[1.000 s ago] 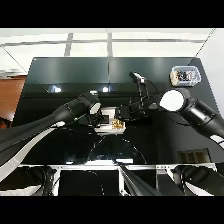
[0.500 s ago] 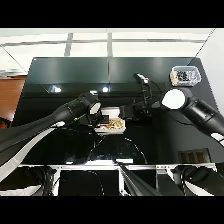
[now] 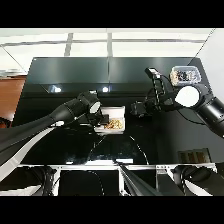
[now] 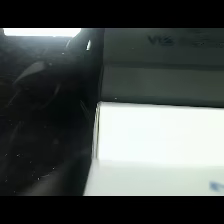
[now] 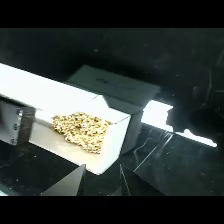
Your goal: Fold the box and place the chain.
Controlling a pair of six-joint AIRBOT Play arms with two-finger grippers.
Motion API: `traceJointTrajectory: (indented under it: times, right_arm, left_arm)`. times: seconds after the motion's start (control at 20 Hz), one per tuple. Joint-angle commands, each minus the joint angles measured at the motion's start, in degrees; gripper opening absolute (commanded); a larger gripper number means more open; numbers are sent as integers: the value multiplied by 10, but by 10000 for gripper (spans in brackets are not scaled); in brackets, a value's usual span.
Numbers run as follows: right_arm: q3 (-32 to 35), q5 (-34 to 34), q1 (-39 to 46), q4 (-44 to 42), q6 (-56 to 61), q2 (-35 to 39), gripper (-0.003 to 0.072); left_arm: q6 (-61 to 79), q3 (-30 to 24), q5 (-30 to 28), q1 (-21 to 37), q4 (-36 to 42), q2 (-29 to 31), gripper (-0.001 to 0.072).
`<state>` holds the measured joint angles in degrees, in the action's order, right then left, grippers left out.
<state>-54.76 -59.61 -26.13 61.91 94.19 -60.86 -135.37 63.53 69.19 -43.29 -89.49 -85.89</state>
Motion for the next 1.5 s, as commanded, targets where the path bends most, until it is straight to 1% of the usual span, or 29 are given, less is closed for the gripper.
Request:
traceJointTrajectory:
  times: [0.0, 0.05, 0.15, 0.25, 0.3, 0.35, 0.4, 0.45, 0.55, 0.65, 0.7, 0.75, 0.8, 0.85, 0.9, 0.95, 1.05, 1.15, 1.2, 1.3, 1.4, 1.45]
  right_arm:
    - [0, 5, 2, 13, -23, 2, 259]
    - [0, 5, 2, 16, -24, 2, 259]
    - [0, 5, 2, 27, -23, 2, 259]
    - [0, 5, 2, 32, -23, 2, 259]
    - [0, 5, 2, 31, -23, 2, 259]
    - [0, 5, 2, 31, -23, 2, 259]
    - [0, 5, 2, 31, -23, 2, 259]
    - [0, 5, 2, 31, -23, 2, 259]
    - [0, 5, 2, 31, -14, 2, 259]
    - [0, 5, 2, 31, -10, 2, 259]
    - [0, 7, 2, 31, -10, 2, 260]
    - [0, 8, 2, 30, -10, 2, 260]
    - [0, 8, 2, 29, -10, 2, 259]
    - [0, 8, 2, 28, -9, 2, 259]
    - [0, 8, 2, 27, -5, 2, 260]
    - [0, 9, 2, 27, 0, 2, 260]
    - [0, 14, 2, 27, 1, 2, 259]
    - [0, 19, 2, 28, 1, 2, 259]
    - [0, 19, 2, 27, 1, 2, 259]
    - [0, 19, 2, 27, 1, 2, 259]
    - [0, 20, 2, 27, 4, 2, 259]
    - [0, 21, 2, 27, 5, 2, 259]
  left_arm:
    - [-3, 16, 5, 0, 0, 17, 494]
    - [5, 18, 5, 0, -3, 29, 510]
    - [43, 18, 17, 0, -20, 63, 510]
    - [106, 15, 50, 1, -44, 105, 510]
    - [141, 7, 76, 6, -64, 129, 508]
    - [144, -4, 109, 22, -87, 147, 507]
    - [166, -21, 129, 54, -90, 166, 507]
    - [194, -41, 130, 91, -79, 187, 506]
    - [268, -91, 94, 183, -9, 231, 507]
    - [393, -153, 32, 280, 129, 264, 507]
    - [484, -181, 6, 320, 201, 271, 507]
    - [610, -204, -1, 353, 284, 272, 507]
    - [747, -224, 10, 374, 364, 270, 508]
    - [855, -239, 28, 383, 413, 267, 516]
    - [938, -251, 31, 382, 432, 265, 602]
    - [1010, -261, 22, 376, 440, 263, 720]
    - [1139, -273, -6, 360, 440, 256, 720]
    - [1233, -280, -52, 338, 440, 246, 720]
    - [1283, -280, -62, 328, 440, 240, 720]
    - [1372, -280, -63, 318, 440, 231, 720]
    - [1468, -280, -90, 305, 440, 207, 720]
    - [1508, -280, -120, 298, 440, 189, 720]
